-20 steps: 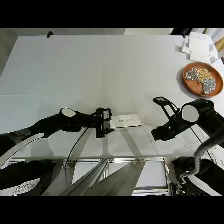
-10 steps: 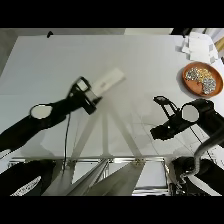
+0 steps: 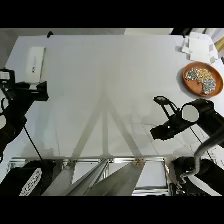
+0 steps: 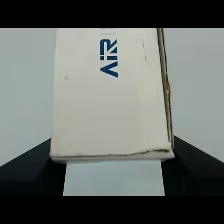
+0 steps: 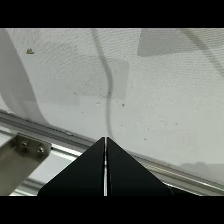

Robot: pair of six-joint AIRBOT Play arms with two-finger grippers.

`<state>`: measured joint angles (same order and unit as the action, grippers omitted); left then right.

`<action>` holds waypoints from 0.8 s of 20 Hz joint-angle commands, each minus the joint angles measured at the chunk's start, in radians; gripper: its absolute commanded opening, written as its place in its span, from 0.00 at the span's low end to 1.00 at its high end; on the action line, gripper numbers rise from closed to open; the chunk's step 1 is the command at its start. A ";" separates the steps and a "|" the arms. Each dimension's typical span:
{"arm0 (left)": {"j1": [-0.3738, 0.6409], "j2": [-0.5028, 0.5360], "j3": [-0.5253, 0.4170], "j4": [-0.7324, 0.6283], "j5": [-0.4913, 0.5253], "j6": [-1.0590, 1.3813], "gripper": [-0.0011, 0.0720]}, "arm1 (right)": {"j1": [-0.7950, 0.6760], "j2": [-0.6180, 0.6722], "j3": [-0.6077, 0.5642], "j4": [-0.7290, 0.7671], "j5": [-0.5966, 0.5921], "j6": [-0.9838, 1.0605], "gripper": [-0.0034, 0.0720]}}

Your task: Fold the box and place the chain.

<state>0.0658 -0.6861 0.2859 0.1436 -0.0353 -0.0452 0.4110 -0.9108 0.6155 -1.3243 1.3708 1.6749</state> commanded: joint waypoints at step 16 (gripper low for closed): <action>0.135 -0.160 -0.136 0.118 -0.130 -0.185 0.91 | 0.000 0.001 0.001 0.000 0.001 0.000 0.06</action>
<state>0.1993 -0.8364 0.1513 0.1696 -0.1310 -0.1345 0.4110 -0.9104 0.6155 -1.3243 1.3712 1.6749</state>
